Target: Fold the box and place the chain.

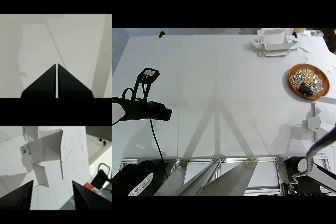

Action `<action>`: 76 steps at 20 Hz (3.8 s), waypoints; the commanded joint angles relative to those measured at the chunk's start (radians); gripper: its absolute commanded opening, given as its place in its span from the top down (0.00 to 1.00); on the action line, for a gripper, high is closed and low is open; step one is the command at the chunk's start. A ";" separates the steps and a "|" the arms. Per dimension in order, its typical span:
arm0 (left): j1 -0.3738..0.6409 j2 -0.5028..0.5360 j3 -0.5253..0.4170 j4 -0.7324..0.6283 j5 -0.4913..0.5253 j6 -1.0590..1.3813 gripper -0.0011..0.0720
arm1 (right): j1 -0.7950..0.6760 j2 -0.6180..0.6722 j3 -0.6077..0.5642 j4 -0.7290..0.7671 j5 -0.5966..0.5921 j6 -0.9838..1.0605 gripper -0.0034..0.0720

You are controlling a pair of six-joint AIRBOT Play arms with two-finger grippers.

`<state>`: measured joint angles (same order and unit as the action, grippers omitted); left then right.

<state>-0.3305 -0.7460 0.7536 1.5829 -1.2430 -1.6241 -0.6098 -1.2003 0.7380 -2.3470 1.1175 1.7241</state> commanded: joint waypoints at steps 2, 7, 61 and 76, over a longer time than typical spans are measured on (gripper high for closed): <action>0.001 0.001 0.000 0.000 0.000 0.000 0.95 | -0.034 -0.072 0.014 -0.110 -0.011 0.063 0.35; 0.001 0.001 0.000 0.000 0.000 0.000 0.95 | -0.037 -0.150 0.079 -0.134 -0.050 0.086 0.43; -0.113 -1.004 0.490 -1.027 0.117 0.952 0.16 | 0.658 0.478 -0.288 1.204 -0.059 -0.476 0.93; -0.198 -1.012 0.490 -1.024 0.032 1.301 0.98 | 0.658 0.478 -0.288 1.204 -0.056 -0.476 0.93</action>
<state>-0.5247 -1.7733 1.2427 0.5560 -1.2251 -0.4454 0.0475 -0.7227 0.4503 -1.1439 1.0592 1.2476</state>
